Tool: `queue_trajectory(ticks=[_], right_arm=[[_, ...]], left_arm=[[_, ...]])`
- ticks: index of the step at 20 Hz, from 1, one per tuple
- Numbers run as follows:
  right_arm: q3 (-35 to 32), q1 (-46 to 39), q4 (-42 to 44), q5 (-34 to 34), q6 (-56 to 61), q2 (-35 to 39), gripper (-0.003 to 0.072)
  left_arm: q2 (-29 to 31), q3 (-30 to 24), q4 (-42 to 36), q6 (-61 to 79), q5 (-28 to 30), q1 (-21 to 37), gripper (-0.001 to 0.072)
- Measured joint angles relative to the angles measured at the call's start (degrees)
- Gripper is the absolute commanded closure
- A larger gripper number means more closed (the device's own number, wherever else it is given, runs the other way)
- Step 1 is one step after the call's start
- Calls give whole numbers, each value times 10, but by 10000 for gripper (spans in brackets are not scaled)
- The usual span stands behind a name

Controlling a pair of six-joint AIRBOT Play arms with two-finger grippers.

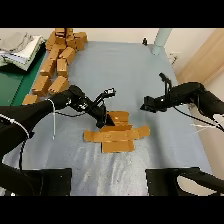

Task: Fold the box.

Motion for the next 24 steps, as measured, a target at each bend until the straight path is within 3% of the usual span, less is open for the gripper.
queue_trajectory(ticks=[4,11,18,24], right_arm=[[-51,42,-31,-31,10,0,682],[-147,64,-58,-5,29,0,682],[-161,66,-50,6,26,11,682],[-157,82,-21,-5,9,113,682]], left_arm=[[0,0,-3,0,-1,0,697],[0,0,-4,0,-1,0,697],[0,0,-4,-4,-2,0,697],[0,0,-5,-13,-3,0,697]])
